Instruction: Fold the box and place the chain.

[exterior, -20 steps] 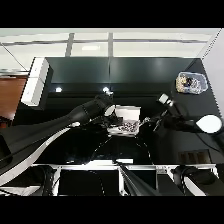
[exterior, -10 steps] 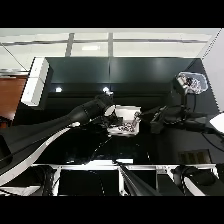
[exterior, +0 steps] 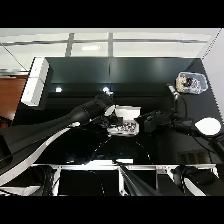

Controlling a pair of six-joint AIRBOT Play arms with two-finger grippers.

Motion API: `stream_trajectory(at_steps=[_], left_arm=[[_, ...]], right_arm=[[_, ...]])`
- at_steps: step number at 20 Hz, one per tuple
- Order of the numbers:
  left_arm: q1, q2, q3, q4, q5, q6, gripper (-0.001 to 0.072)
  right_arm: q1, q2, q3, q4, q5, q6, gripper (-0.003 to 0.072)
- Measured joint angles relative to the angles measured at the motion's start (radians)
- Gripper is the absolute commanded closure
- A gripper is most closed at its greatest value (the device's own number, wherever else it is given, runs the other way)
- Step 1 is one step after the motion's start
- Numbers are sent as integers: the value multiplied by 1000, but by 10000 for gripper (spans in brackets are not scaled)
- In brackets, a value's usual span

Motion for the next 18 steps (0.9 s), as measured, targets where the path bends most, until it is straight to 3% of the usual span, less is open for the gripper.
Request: stream_trajectory(at_steps=[6,11,12,15,18], left_arm=[[0,-1,0,0,-2,0,680],[0,-8,0,0,-5,0,676],[0,-12,0,-2,-5,0,637],[2,-16,0,-15,0,-1,161],[-3,11,0,-10,-12,-1,135]], right_arm=[[-262,19,46,-245,148,3,308],[-372,23,53,-322,206,3,309],[-380,23,53,-328,215,3,309],[-393,23,54,-340,235,3,309],[-398,23,54,-349,239,2,309]])
